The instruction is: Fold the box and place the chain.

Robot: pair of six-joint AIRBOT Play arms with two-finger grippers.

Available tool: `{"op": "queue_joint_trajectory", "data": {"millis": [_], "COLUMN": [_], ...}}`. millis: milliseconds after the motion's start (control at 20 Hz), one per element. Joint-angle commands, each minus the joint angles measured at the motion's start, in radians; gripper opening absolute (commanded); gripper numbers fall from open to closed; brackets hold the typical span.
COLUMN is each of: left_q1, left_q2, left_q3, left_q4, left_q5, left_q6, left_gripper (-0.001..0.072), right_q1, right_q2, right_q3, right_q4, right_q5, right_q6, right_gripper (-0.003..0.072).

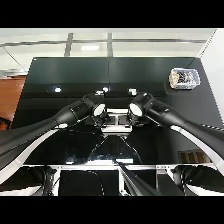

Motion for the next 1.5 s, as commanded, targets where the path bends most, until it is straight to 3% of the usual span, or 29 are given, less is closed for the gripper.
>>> {"op": "queue_joint_trajectory", "data": {"millis": [0,200,250,350,450,550,650,750,950,1050,1150,1450], "left_q1": [0.0,0.0,0.0,0.0,0.0,0.0,0.0,0.0,0.001,0.0,0.0,0.0], "left_q2": [0.0,0.0,0.0,0.0,0.0,0.0,0.0,0.0,0.0,0.0,0.0,0.0], "left_q3": [0.0,0.0,0.0,0.0,0.0,0.0,0.0,0.0,0.0,0.0,0.0,0.0], "left_q4": [0.0,0.0,0.0,0.0,0.0,0.0,0.0,0.0,0.001,0.001,0.0,0.0], "left_q5": [-0.003,-0.003,-0.002,-0.003,-0.003,-0.003,-0.003,-0.002,-0.002,-0.006,-0.007,-0.007], "left_q6": [0.0,0.0,-0.001,0.0,0.0,0.0,0.0,0.0,0.0,0.0,0.0,0.0], "left_gripper": [0.0023,0.0023,0.0023,0.0023,0.0023,0.0024,0.0023,0.0023,0.0023,0.0023,0.0023,0.0023], "right_q1": [-0.002,-0.097,-0.158,-0.328,-0.496,-0.639,-0.772,-0.869,-0.942,-0.955,-0.961,-0.961], "right_q2": [0.155,0.294,0.294,0.291,0.255,0.167,0.053,-0.083,-0.343,-0.411,-0.446,-0.496], "right_q3": [0.014,0.011,-0.004,-0.075,-0.134,-0.101,0.06,0.279,0.609,0.653,0.654,0.654], "right_q4": [-0.047,-0.519,-0.581,-0.573,-0.461,-0.272,-0.114,0.047,0.073,0.132,0.206,0.232], "right_q5": [0.051,0.135,0.089,-0.143,-0.36,-0.487,-0.5,-0.374,-0.031,-0.032,-0.097,-0.181], "right_q6": [-0.082,-0.108,-0.124,-0.116,-0.113,-0.167,-0.179,-0.167,0.013,0.06,0.093,0.168], "right_gripper": [0.0328,0.0327,0.0327,0.0331,0.0698,0.0694,0.0692,0.0692,0.069,0.0652,0.0543,0.0542]}}
